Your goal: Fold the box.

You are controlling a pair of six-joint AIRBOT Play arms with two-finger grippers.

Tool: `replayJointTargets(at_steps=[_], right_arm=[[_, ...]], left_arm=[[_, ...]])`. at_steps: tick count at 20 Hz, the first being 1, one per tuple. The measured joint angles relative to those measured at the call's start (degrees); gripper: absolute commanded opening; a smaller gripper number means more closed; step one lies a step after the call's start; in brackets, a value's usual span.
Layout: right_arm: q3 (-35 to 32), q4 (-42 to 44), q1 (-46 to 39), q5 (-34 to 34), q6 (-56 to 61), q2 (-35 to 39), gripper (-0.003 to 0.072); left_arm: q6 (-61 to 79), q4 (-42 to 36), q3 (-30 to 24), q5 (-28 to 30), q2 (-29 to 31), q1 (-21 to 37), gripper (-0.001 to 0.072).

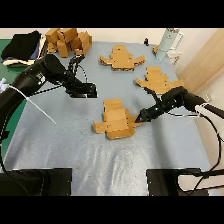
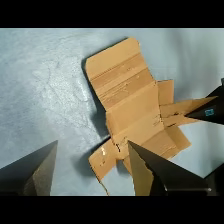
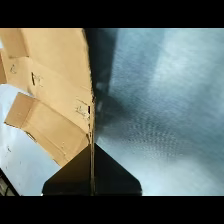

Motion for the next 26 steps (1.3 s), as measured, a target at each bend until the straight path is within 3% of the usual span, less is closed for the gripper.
replayJointTargets(at_steps=[9,17,18,19,21,22,23,26], right_arm=[[-16.8,1.6,8.9,17.4,-4.2,16.8,0.0003],[-19.4,1.4,12.3,21.1,-3.8,19.4,0.0003],[-19.5,1.3,12.4,21.2,-3.8,19.4,0.0003],[-19.5,1.2,12.5,21.3,-3.8,19.5,0.0003],[-19.6,0.8,12.6,21.7,-3.8,19.5,0.0003],[-19.6,0.7,12.6,21.8,-3.8,19.5,0.0003],[-19.6,0.6,12.6,22.1,-3.8,19.5,0.0003],[-19.6,0.2,12.6,22.4,-3.7,19.5,0.0003]], left_arm=[[9.7,-2.1,-6.0,-0.8,-2.1,0.1,0.0669],[24.2,-20.6,-3.9,-0.7,-15.8,0.2,0.0652],[25.9,-22.2,-3.2,-2.0,-17.4,0.2,0.0532],[27.9,-24.3,-2.5,-3.4,-18.7,0.1,0.0471],[31.4,-27.6,-1.7,-6.5,-20.4,0.1,0.0468],[33.0,-29.3,-1.4,-7.7,-21.0,0.1,0.0402],[34.3,-30.3,-1.1,-8.9,-21.4,0.1,0.0232],[37.4,-32.2,-0.7,-11.1,-22.1,0.1,0.0218]])
